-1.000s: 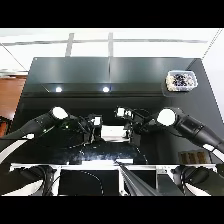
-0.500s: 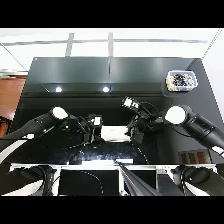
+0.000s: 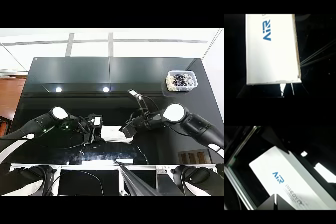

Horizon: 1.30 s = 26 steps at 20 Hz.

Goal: Fold the box and place the chain.

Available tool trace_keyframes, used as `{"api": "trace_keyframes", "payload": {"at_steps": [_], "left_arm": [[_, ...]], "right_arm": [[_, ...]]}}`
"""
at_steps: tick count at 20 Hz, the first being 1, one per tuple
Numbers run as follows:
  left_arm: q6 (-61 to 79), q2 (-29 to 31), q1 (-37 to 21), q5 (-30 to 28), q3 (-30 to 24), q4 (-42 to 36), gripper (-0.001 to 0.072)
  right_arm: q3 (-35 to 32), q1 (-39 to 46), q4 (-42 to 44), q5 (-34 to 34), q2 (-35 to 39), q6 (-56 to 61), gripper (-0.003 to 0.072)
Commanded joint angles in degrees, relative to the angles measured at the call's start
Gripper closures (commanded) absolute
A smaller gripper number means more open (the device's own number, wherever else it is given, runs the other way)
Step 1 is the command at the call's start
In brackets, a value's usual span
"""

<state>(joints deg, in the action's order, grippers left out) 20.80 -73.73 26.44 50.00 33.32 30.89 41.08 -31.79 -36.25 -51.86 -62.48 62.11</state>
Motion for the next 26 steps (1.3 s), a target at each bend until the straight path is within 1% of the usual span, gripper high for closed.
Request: {"api": "trace_keyframes", "payload": {"at_steps": [1, 6, 8, 15, 20, 22, 24, 25, 26], "left_arm": [[0.00, -0.04, 0.02, -0.02, 0.00, 0.00, 0.0311], [0.00, -0.04, 0.02, -0.04, 0.00, 0.00, 0.0311], [0.00, -0.04, 0.02, -0.04, 0.00, 0.00, 0.0311], [0.00, -0.04, 0.02, -0.04, 0.00, 0.00, 0.0311], [0.00, -0.04, 0.02, -0.04, 0.00, -0.02, 0.0311], [0.00, -0.04, 0.02, -0.02, 0.00, -0.02, 0.0311], [-0.07, -0.04, 0.02, 0.00, 0.00, -0.07, 0.0310], [-0.90, 0.04, 0.00, 0.04, 0.00, -0.02, 0.0298], [-1.84, 0.44, -0.11, 0.02, 0.02, 0.13, 0.0258]], "right_arm": [[-0.57, 0.13, 6.56, 2.54, -3.06, 6.69, 0.0659], [-1.51, 0.13, 6.82, 0.04, -7.69, 8.04, 0.0658], [-1.79, 0.13, 6.27, 0.11, -8.63, 8.04, 0.0658], [-2.08, 0.13, 5.09, 3.08, -9.25, 8.00, 0.0658], [-2.01, 0.42, 4.63, 2.86, -9.05, 7.30, 0.0658], [-0.68, 2.05, 4.70, -0.55, -7.63, 5.25, 0.0657], [1.68, 5.25, 4.48, -4.96, -4.26, 3.19, 0.0649], [2.80, 7.34, 3.72, -6.43, -2.08, 3.21, 0.0649], [3.96, 9.92, 2.40, -7.85, 0.61, 3.26, 0.0648]]}}
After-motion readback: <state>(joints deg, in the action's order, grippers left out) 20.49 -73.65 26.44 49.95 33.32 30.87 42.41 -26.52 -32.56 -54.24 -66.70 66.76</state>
